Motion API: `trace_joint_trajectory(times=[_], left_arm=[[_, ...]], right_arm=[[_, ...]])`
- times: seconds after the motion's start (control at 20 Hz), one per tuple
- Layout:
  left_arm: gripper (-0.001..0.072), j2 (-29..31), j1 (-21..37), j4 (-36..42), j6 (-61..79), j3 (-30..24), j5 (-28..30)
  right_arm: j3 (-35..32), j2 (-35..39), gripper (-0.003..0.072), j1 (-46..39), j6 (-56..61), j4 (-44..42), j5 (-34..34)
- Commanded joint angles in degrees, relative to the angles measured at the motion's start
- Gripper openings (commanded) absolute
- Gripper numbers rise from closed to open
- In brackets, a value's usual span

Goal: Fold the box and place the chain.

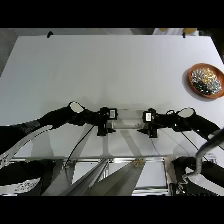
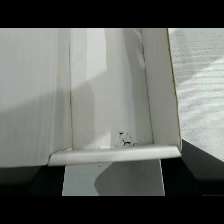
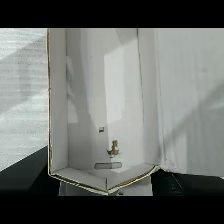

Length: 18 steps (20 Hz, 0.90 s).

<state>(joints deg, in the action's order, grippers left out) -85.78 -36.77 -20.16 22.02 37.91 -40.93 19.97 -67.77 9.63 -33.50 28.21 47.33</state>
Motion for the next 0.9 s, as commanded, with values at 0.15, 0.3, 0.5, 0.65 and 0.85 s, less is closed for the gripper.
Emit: trace_joint_trajectory(times=[0.15,0.3,0.5,0.65,0.85], left_arm=[[0.0275,0.0,0.0,0.0,0.0,0.0,0.0],[0.0275,0.0,0.0,0.0,0.0,0.0,0.0],[0.0275,0.0,0.0,0.0,0.0,0.0,0.0],[0.0275,0.0,0.0,0.0,0.0,0.0,0.0],[0.0275,0.0,0.0,0.0,0.0,0.0,0.0]], right_arm=[[0.0,0.9,0.0664,0.1,0.7,0.0,-1.2],[0.0,2.8,0.0675,-0.5,3.2,1.7,-1.4],[0.0,7.4,0.0675,-4.7,10.5,9.8,-1.2],[0.0,11.7,0.0673,-7.6,16.3,15.6,0.1],[0.0,16.4,0.067,-7.7,25.4,22.6,1.0]])
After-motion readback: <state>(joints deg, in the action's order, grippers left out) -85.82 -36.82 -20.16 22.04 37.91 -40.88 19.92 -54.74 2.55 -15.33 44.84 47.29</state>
